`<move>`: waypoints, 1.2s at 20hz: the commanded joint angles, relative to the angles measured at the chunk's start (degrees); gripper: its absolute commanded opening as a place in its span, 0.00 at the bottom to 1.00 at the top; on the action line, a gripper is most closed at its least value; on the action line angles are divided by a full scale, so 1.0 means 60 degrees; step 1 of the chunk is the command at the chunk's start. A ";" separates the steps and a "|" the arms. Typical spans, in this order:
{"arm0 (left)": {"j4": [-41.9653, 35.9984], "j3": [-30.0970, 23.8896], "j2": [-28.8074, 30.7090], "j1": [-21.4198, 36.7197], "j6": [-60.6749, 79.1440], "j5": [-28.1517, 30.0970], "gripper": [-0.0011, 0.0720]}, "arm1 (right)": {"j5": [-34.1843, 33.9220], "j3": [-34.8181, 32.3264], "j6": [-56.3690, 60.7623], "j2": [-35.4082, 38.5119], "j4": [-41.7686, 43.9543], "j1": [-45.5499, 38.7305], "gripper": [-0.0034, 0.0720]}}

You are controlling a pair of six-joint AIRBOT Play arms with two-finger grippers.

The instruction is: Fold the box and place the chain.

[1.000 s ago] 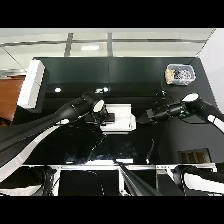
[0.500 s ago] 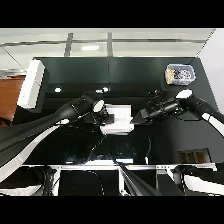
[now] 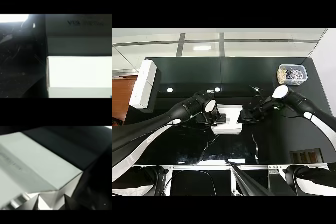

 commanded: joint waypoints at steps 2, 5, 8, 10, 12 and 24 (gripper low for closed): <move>-0.0047 0.0007 -0.0007 0.0000 0.0022 -0.0033 0.05 | -0.0827 0.0685 0.3475 -0.0007 -0.3355 0.1373 0.50; -0.0044 0.0007 -0.0007 0.0000 0.0029 -0.0138 0.05 | -0.0769 0.1213 0.5639 -0.0011 -0.5311 0.2390 0.50; -0.0044 0.0007 -0.0007 0.0000 0.0025 -0.0127 0.05 | -0.0444 0.1617 0.7694 -0.0091 -0.6951 0.3289 0.50; -0.0044 0.0007 -0.0007 0.0000 0.0025 -0.0095 0.05 | -0.0335 0.1676 0.8189 -0.0291 -0.7133 0.3654 0.50; -0.0040 0.0007 -0.0007 0.0000 0.0025 -0.0087 0.05 | -0.0106 0.1676 0.8590 -0.0525 -0.7129 0.3814 0.50; -0.0036 0.0007 -0.0004 0.0000 0.0029 -0.0091 0.05 | 0.0127 0.1676 0.8888 -0.1115 -0.6841 0.3850 0.06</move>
